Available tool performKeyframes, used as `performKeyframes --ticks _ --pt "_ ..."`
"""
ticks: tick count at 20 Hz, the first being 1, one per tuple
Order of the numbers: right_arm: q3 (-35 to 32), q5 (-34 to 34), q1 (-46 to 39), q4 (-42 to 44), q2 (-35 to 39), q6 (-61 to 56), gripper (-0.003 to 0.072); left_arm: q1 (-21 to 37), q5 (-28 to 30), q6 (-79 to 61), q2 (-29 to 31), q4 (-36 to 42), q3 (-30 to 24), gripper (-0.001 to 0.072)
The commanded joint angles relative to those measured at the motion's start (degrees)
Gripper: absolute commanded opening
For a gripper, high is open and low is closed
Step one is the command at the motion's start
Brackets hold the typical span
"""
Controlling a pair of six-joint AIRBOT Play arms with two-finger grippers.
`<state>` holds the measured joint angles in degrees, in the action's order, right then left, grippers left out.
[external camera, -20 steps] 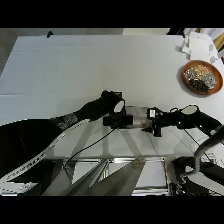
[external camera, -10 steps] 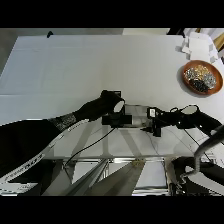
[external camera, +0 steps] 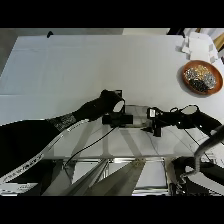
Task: Fold the box and place the chain.
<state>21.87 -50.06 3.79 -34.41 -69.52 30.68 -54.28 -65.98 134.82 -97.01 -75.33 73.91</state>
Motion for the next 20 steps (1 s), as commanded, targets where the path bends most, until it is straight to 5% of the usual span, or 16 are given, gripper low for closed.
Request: performKeyframes --ticks 1,5,8,11,13,20 --pt "0.0 -0.1 0.0 0.1 0.0 -0.2 0.0294 0.1 -0.7 0.2 0.9 -0.2 0.0 0.0174" --pt "0.0 -0.1 0.0 0.1 0.0 -0.2 0.0294 0.8 -1.4 0.2 2.8 -0.3 0.0 0.0286" --pt "0.0 -0.1 0.0 0.1 0.0 -0.2 0.0294 0.9 -1.6 0.2 3.3 -0.8 0.0 0.0285" --pt "0.0 -0.1 0.0 0.1 0.0 -0.2 0.0294 0.9 -1.1 0.5 3.2 -2.4 0.0 0.0251" --pt "0.0 -0.1 0.0 0.1 0.0 -0.2 0.0294 0.9 -0.4 0.4 3.1 -3.3 0.0 0.0052" --pt "0.0 -0.1 0.0 0.1 0.0 -0.2 0.0294 -0.1 2.3 0.7 1.4 -3.5 0.0 0.0002"
